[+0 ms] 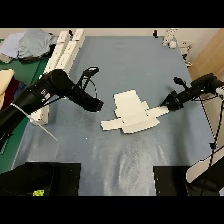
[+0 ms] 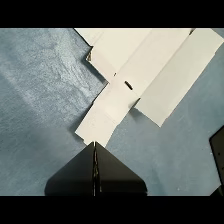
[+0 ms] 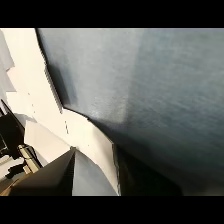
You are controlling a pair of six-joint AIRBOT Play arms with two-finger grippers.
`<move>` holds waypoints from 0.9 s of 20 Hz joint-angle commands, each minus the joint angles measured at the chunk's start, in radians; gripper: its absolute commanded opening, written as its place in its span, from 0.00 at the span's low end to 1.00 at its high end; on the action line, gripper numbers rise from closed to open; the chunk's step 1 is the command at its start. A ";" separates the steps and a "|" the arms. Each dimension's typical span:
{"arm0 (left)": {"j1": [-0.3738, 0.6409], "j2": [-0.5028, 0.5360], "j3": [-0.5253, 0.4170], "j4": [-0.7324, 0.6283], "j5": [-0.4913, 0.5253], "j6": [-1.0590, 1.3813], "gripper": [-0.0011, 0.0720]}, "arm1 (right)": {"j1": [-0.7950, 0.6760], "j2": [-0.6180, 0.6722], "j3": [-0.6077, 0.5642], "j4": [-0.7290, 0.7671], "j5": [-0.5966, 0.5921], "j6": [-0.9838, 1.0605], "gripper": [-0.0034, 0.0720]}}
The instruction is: Fold the box.
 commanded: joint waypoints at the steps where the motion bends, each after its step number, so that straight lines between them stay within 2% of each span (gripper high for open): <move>1: 0.000 0.001 0.000 0.000 -0.001 0.000 0.03 | 0.019 0.000 -0.044 0.003 -0.019 0.000 0.53; 2: 0.000 0.001 0.000 0.000 -0.002 0.000 0.03 | 0.019 0.001 -0.062 0.005 -0.019 0.000 0.53; 3: 0.000 0.001 0.000 0.000 -0.002 0.000 0.03 | 0.020 0.003 -0.077 0.006 -0.017 -0.001 0.44; 6: 0.000 0.001 0.000 0.000 -0.001 0.000 0.03 | 0.020 0.010 -0.082 0.011 -0.012 -0.001 0.41; 7: 0.000 0.001 0.000 0.000 0.000 0.000 0.03 | 0.020 0.020 -0.082 0.013 -0.007 -0.003 0.25; 8: 0.000 0.001 0.000 0.000 0.000 0.000 0.03 | 0.022 0.031 -0.082 0.013 -0.005 -0.016 0.18; 10: 0.000 0.001 0.000 0.000 0.002 0.000 0.03 | 0.024 0.059 -0.082 0.013 0.010 -0.021 0.10; 11: 0.000 0.001 0.000 0.000 0.003 0.000 0.03 | 0.026 0.076 -0.082 0.014 0.018 -0.026 0.09; 12: 0.000 0.001 0.000 0.000 0.005 0.000 0.03 | 0.030 0.096 -0.082 0.014 0.026 -0.028 0.05; 15: 0.000 0.001 0.000 -0.005 0.011 0.000 0.03 | 0.053 0.147 -0.088 0.021 0.039 -0.027 0.05; 18: 0.002 0.001 0.000 -0.008 0.007 -0.001 0.03 | 0.104 0.263 -0.215 0.037 0.152 -0.027 0.05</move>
